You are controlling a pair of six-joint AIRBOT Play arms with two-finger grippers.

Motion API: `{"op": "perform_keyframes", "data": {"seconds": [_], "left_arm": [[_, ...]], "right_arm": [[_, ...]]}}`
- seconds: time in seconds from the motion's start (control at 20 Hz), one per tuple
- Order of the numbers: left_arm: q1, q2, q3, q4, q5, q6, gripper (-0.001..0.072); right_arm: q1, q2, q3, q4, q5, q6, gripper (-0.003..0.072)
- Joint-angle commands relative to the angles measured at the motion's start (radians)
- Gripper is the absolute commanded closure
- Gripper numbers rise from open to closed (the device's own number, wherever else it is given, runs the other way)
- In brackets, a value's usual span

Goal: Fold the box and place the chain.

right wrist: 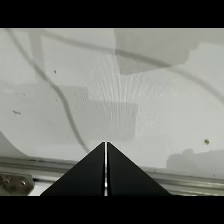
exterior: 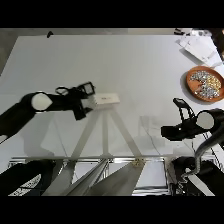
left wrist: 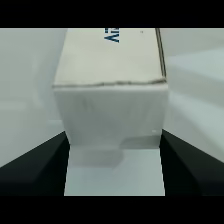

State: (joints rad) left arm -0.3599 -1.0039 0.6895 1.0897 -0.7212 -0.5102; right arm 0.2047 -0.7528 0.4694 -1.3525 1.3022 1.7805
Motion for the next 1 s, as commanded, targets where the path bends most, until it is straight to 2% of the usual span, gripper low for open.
{"op": "perform_keyframes", "data": {"seconds": [0.0, 0.25, 0.45, 0.6, 0.8, 0.9, 0.95], "left_arm": [[0.198, 0.141, 0.001, 0.206, 0.023, -0.343, 0.0701], [0.540, 0.140, 0.001, 0.229, -0.016, -0.487, 0.0704], [0.725, 0.085, 0.000, 0.228, -0.025, -0.602, 0.0704], [0.782, 0.003, 0.000, 0.229, -0.079, -0.620, 0.0704], [0.783, -0.074, 0.000, 0.225, -0.122, -0.620, 0.0703], [0.783, -0.077, 0.000, 0.224, -0.134, -0.620, 0.0664], [0.783, -0.077, 0.000, 0.224, -0.140, -0.620, 0.0610]], "right_arm": [[-0.001, 0.001, 0.000, 0.001, -0.064, -0.004, 0.0678], [-0.001, 0.001, 0.000, -0.002, -0.089, -0.035, 0.0678], [-0.001, 0.001, 0.000, -0.002, -0.089, -0.035, 0.0678], [-0.001, 0.001, 0.000, -0.002, -0.089, -0.035, 0.0678], [-0.001, 0.001, 0.000, -0.002, -0.091, -0.035, 0.0678], [-0.001, 0.001, 0.000, -0.002, -0.091, -0.035, 0.0678], [-0.001, 0.001, 0.000, -0.001, -0.090, -0.035, 0.0678]]}}
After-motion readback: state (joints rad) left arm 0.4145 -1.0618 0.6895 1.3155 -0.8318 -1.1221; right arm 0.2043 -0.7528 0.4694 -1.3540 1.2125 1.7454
